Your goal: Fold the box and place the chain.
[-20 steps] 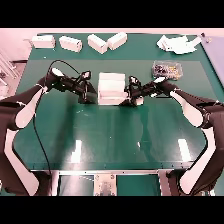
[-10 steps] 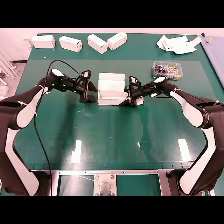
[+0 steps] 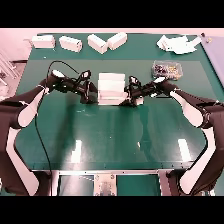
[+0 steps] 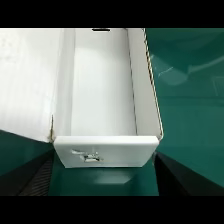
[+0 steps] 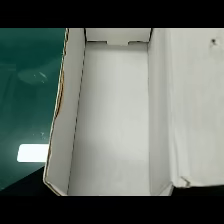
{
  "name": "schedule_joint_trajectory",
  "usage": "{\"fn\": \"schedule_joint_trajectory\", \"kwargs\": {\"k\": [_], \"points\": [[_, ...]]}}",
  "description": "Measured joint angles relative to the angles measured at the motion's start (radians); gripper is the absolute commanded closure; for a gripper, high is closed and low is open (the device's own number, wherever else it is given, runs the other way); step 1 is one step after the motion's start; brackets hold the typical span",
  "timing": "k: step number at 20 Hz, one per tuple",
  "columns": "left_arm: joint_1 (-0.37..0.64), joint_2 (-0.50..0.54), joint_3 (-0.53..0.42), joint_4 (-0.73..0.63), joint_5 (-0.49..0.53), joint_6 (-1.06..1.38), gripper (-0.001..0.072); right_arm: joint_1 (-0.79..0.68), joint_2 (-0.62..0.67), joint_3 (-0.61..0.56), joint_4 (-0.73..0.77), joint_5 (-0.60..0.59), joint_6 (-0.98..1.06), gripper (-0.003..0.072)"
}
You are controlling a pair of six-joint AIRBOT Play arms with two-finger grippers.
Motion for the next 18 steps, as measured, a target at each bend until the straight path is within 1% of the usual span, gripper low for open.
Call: {"fn": "schedule_joint_trajectory", "kwargs": {"k": [8,18], "points": [[0.000,-0.003,0.000,-0.019,0.013,0.003,-0.0011,-0.001,0.000,0.000,0.001,-0.002,0.001,0.0106],[-0.008,-0.040,0.000,-0.057,-0.002,0.017,-0.0011,0.000,0.000,0.000,-0.001,0.002,0.000,0.0106]]}}
